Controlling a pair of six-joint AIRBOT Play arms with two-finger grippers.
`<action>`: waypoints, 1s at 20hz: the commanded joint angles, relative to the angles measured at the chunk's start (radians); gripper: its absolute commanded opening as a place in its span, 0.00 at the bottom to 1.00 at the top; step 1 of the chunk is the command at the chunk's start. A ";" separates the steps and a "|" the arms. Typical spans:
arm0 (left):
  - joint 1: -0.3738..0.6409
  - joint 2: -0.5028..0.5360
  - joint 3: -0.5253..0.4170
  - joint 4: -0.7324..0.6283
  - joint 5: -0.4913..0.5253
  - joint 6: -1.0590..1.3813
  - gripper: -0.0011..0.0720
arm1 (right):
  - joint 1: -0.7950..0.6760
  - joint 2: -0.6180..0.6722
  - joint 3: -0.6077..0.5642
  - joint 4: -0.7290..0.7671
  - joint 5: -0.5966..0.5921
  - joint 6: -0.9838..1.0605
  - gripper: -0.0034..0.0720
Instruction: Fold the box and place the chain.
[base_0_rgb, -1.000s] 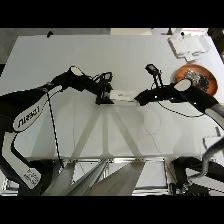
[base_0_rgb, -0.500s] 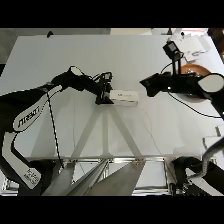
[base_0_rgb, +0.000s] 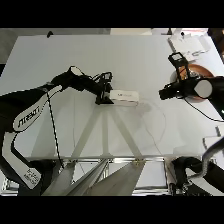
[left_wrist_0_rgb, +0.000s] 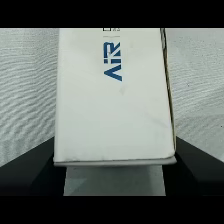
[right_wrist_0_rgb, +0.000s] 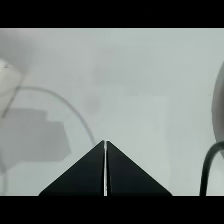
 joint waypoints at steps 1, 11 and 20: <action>0.000 0.000 0.000 0.000 -0.002 0.000 0.62 | -0.005 -0.094 0.000 -0.043 -0.054 0.103 0.06; 0.000 0.187 0.000 0.085 0.011 -0.253 0.02 | -0.005 -0.252 0.000 0.032 -0.020 0.102 0.06; 0.021 0.627 0.000 0.735 0.484 -1.033 0.02 | -0.005 -0.252 0.000 0.081 0.073 0.102 0.06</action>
